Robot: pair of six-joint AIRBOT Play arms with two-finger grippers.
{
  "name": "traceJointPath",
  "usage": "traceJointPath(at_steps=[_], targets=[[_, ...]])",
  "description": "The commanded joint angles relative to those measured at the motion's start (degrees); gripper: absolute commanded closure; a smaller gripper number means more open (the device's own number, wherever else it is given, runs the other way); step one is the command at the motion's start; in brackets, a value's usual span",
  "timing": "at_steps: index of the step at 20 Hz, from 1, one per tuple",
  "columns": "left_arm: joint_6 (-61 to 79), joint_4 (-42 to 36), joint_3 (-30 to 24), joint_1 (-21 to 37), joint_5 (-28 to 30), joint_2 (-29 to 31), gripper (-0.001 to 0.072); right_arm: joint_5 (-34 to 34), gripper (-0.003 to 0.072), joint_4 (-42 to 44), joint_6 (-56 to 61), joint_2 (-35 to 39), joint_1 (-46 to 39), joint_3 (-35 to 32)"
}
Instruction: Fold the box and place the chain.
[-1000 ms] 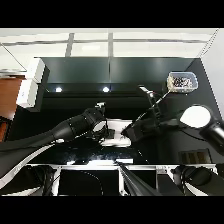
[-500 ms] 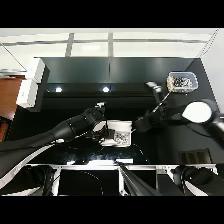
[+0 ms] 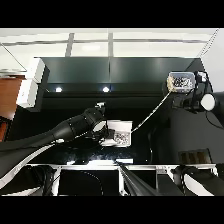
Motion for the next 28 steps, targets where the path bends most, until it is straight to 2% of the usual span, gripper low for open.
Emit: traceJointPath(at_steps=[1,4,7,8,9,11,14,16,19,23,25,28], targets=[[0.0,0.0,0.0,0.0,0.0,0.0,0.0679,-7.6,-0.0034,5.9,1.4,-14.4,-3.4,8.2],[0.0,0.0,0.0,0.0,0.0,0.0,0.0679,-7.3,-0.0034,10.8,1.4,-24.8,-3.4,17.2],[0.0,0.0,0.0,0.0,0.0,0.0,0.0679,-5.6,-0.0034,12.0,4.6,-30.8,-3.4,21.7],[0.0,0.0,0.0,0.0,0.0,0.0,0.0679,-5.4,0.0021,11.9,4.9,-31.5,-3.6,22.0],[0.0,0.0,0.0,0.0,0.0,0.0,0.0679,-5.5,0.0273,11.7,5.0,-31.5,-3.8,22.0],[0.0,0.0,0.0,0.0,0.0,0.0,0.0679,-3.7,0.0672,11.6,4.2,-31.4,-4.2,22.1],[0.0,0.0,0.0,0.0,0.0,0.0,0.0679,0.7,0.0669,11.6,-1.6,-28.4,-4.2,22.1],[0.0,0.0,0.0,0.0,0.0,0.0,0.0679,3.9,0.0671,11.6,-8.7,-22.4,-4.3,22.1],[0.0,0.0,0.0,0.0,0.0,0.0,0.0679,9.9,0.0671,11.5,-16.5,-8.8,-4.4,22.1],[0.0,0.0,0.0,0.0,0.0,0.0,0.0679,15.7,0.0672,12.0,-19.5,8.8,-4.4,22.6],[0.0,0.0,0.0,0.0,0.0,0.0,0.0679,18.1,0.0673,15.3,-21.2,14.9,-4.3,26.7],[0.0,0.0,0.0,0.0,0.0,0.0,0.0679,24.5,0.0673,23.9,-22.8,19.6,-3.6,35.6]])
